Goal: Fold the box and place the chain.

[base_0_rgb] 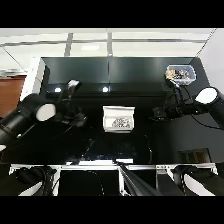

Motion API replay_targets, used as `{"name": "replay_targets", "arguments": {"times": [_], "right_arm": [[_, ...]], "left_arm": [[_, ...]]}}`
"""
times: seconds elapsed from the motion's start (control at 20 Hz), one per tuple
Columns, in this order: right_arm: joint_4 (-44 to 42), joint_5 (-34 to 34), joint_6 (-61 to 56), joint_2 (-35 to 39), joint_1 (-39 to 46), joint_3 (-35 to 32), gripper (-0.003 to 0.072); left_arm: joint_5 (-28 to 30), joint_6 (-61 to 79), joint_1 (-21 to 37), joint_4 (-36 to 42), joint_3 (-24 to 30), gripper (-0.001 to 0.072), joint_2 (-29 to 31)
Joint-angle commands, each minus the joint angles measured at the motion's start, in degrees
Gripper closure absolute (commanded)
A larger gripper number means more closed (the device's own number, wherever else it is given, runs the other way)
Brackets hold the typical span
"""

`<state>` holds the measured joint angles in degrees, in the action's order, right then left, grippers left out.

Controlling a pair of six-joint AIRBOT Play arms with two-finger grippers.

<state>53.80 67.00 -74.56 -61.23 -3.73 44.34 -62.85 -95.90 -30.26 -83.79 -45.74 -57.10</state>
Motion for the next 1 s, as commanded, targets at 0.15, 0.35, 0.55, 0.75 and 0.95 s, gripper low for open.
{"name": "replay_targets", "arguments": {"times": [0.15, 0.35, 0.55, 0.75, 0.95], "right_arm": [[0.0, -0.8, 0.0, 0.0, 0.0, 0.0, 0.0416], [0.0, -1.3, -0.2, 0.0, 0.0, 0.0, 0.0416], [-0.5, -0.8, -1.6, 0.0, 0.0, 0.0, 0.0416], [-0.5, -0.8, -1.7, 0.0, 0.0, 0.0, 0.0416], [-0.8, -2.0, -1.7, 0.0, 0.0, 0.0, 0.0416]], "left_arm": [[8.2, 60.1, 10.6, 32.9, 16.8, -0.0003, 3.9], [16.8, 82.8, 7.6, 32.9, 17.5, -0.0004, 0.5], [13.6, 99.0, 7.2, 39.4, 12.9, -0.0006, -8.2], [9.1, 109.8, 11.4, 49.7, 8.3, -0.0006, -17.5], [8.6, 112.4, 11.7, 51.6, 4.6, -0.0006, -21.6]]}}
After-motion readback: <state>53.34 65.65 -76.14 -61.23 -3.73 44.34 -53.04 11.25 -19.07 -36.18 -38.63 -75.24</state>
